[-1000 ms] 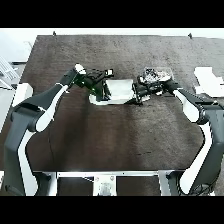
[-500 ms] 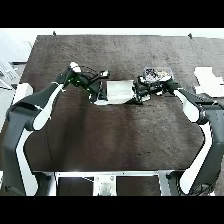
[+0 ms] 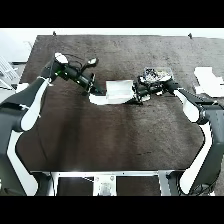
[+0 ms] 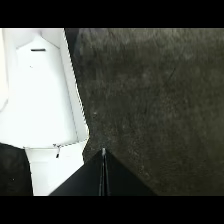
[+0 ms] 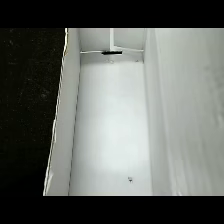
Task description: Fold the box and place the chain.
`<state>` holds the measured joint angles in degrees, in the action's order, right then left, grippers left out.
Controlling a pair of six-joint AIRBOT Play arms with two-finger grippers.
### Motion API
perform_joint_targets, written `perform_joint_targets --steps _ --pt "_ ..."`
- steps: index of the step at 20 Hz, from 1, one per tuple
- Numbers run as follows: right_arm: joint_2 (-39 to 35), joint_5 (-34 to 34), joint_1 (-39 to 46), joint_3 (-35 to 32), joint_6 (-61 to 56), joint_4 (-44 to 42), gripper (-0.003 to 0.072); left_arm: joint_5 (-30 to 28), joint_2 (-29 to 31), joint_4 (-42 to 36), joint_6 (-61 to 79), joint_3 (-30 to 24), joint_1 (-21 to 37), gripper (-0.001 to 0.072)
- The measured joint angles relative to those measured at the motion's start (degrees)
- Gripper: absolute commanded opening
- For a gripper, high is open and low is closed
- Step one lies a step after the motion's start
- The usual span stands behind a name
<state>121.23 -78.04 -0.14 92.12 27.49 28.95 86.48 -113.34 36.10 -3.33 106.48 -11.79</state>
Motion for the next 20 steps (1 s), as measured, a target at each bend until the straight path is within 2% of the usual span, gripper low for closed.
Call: perform_joint_targets --steps 3,8,11,15,20 --pt "0.0 0.0 0.0 0.0 0.0 0.0 0.0587 -3.3 3.6 3.3 -9.8 -0.2 0.6 0.0014" --pt "0.0 0.0 0.0 0.0 0.0 0.0 0.0587 -13.2 12.2 10.1 -26.5 -3.8 0.9 0.0014" --pt "0.0 0.0 0.0 0.0 0.0 0.0 0.0587 -18.8 17.8 12.6 -36.3 -8.7 0.9 0.0015" --pt "0.0 0.0 0.0 0.0 0.0 0.0 0.0588 -23.3 23.9 15.1 -47.7 -15.7 1.5 0.0019" --pt "0.0 0.0 0.0 0.0 0.0 0.0 0.0588 -26.3 27.2 15.8 -60.3 -26.4 5.9 0.0021"
